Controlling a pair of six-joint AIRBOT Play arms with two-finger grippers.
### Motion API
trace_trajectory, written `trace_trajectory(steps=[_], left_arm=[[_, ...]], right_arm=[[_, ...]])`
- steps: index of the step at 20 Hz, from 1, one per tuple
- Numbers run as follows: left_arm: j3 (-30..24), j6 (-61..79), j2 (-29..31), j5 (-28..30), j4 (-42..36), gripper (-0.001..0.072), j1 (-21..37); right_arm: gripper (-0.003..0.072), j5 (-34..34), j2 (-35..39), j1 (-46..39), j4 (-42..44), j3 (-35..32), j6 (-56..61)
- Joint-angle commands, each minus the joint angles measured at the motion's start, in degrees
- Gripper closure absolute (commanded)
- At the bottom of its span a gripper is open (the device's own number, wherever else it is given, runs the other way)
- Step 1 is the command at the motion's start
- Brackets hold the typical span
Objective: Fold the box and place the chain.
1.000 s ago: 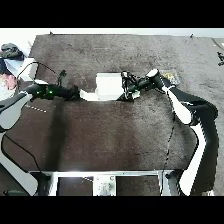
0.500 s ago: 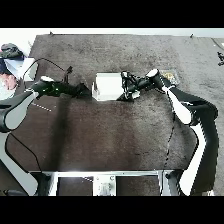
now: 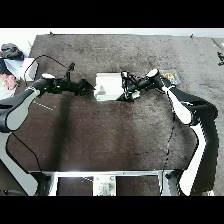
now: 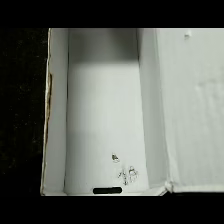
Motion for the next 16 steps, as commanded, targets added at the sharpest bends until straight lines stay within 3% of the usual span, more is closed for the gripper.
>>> trace_trajectory(steps=[1, 9, 16], left_arm=[[3.17, -4.28, 0.04, -0.04, 4.28, 0.0376, -1.64], [9.20, -17.22, 0.04, 0.09, 18.51, 0.0376, -5.51], [10.97, -23.71, 0.04, 3.04, 22.77, 0.0376, -8.81]], right_arm=[[0.0242, -0.02, 0.00, -0.02, 0.00, 0.00, 0.02], [0.0242, 0.00, -0.02, -0.02, 0.00, 0.00, 0.02], [0.0242, -0.02, 0.00, -0.02, 0.00, 0.00, 0.02]])
